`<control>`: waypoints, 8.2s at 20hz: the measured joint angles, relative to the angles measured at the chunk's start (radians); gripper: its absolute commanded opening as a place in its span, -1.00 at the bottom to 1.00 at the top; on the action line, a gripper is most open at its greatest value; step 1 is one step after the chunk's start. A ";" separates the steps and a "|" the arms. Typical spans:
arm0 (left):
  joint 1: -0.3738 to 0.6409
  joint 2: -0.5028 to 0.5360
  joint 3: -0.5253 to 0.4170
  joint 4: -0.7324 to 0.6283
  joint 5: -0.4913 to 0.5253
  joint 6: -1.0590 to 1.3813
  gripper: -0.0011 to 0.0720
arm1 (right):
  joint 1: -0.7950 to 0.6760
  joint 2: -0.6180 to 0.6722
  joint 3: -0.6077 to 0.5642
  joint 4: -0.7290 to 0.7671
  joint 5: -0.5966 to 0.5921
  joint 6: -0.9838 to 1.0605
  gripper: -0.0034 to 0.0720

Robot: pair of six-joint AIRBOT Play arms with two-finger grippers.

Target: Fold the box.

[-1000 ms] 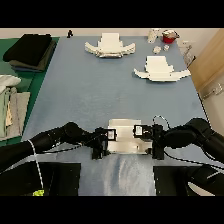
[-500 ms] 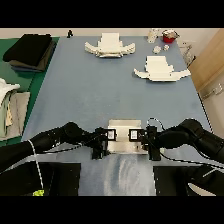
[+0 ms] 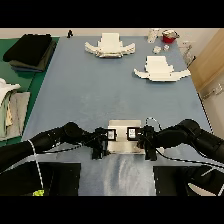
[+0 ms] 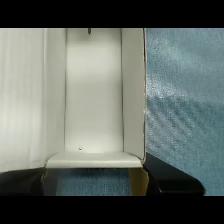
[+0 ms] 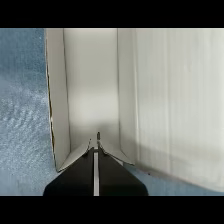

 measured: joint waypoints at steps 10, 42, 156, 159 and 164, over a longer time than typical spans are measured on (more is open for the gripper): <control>0.000 0.000 0.000 -0.001 0.000 -0.001 0.42 | 0.000 -0.043 -0.001 0.044 0.044 -0.031 0.92; 0.000 0.000 0.000 0.000 0.000 0.000 0.42 | -0.949 -0.210 -0.048 0.177 -0.416 0.813 -0.91; 0.000 0.000 0.000 0.000 0.000 0.000 0.42 | -0.552 -0.644 0.396 0.615 -0.518 0.613 -0.91; 0.000 0.000 0.000 0.000 0.000 0.000 0.42 | -0.523 -0.649 0.390 0.674 -0.605 0.475 -0.91; 0.000 0.000 0.000 0.000 0.000 0.000 0.42 | -0.409 -0.541 0.326 0.642 -0.571 0.329 -0.91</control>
